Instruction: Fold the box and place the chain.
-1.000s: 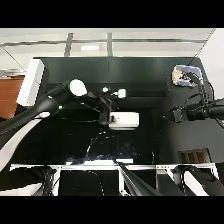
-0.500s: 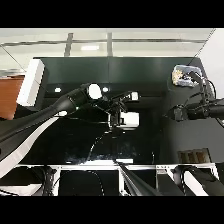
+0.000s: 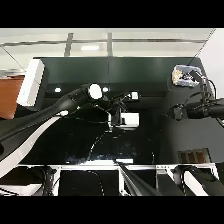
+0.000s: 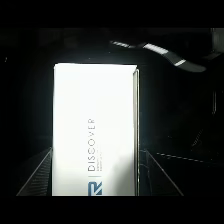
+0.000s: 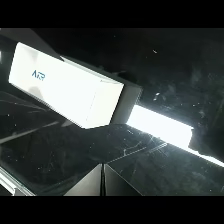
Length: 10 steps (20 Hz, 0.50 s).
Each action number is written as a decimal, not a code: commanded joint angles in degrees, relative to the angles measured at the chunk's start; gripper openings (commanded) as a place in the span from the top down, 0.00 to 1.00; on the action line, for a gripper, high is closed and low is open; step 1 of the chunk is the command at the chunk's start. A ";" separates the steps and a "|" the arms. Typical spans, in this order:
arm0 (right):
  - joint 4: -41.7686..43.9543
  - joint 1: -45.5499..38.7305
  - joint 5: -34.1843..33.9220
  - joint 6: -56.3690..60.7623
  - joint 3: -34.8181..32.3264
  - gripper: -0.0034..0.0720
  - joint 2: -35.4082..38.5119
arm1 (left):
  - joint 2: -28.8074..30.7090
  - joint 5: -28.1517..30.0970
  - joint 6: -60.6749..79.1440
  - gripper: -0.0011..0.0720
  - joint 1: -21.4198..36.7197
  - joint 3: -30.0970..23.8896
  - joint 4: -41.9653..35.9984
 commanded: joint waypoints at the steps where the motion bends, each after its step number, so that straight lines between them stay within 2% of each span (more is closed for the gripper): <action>1: 0.00 0.00 -0.09 -0.02 0.04 0.94 0.02 | -0.28 -0.59 -0.04 0.04 -0.13 0.04 -0.98; 10: 0.00 0.00 -0.15 -0.02 0.04 0.94 0.02 | -3.89 1.40 0.00 0.03 -2.05 0.04 1.38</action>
